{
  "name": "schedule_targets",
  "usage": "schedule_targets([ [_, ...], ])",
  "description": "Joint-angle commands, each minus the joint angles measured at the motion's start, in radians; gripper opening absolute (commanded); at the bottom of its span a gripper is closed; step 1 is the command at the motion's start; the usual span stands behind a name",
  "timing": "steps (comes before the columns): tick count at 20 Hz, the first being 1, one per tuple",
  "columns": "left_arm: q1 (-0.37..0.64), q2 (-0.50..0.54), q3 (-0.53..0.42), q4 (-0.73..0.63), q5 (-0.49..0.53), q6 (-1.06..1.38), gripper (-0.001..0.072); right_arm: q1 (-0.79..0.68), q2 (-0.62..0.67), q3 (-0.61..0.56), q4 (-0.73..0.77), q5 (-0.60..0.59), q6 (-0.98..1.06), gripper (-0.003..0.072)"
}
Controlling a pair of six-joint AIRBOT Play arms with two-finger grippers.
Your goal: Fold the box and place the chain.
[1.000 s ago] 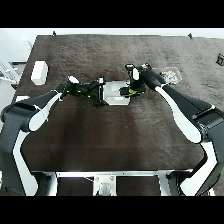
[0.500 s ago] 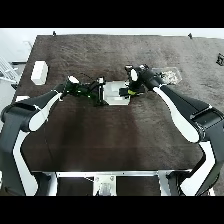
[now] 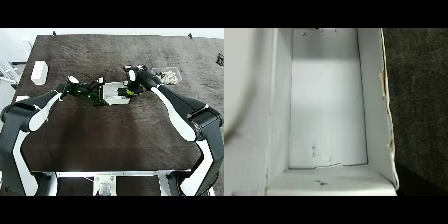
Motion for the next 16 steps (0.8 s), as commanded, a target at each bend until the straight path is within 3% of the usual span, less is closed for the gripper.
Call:
schedule_targets([
  [1, 0.000, 0.000, 0.000, 0.002, -0.001, 0.003, 0.0527, 0.002, -0.001, 0.006, 0.003, 0.014, -0.006, 0.0022],
  [4, 0.000, 0.000, 0.000, 0.002, -0.001, 0.003, 0.0527, 0.001, 0.000, 0.006, 0.003, 0.014, -0.006, 0.0292],
  [7, 0.000, 0.000, 0.000, 0.002, -0.001, 0.003, 0.0527, -0.002, 0.000, 0.006, 0.005, 0.014, -0.005, 0.0337],
  [9, 0.000, 0.000, 0.000, 0.002, -0.001, 0.003, 0.0527, -0.006, 0.001, 0.010, 0.025, 0.016, -0.006, 0.0477],
  [16, 0.000, 0.000, 0.000, 0.002, -0.001, 0.003, 0.0527, -0.011, 0.076, 0.025, 0.048, 0.022, -0.033, 0.0512],
])
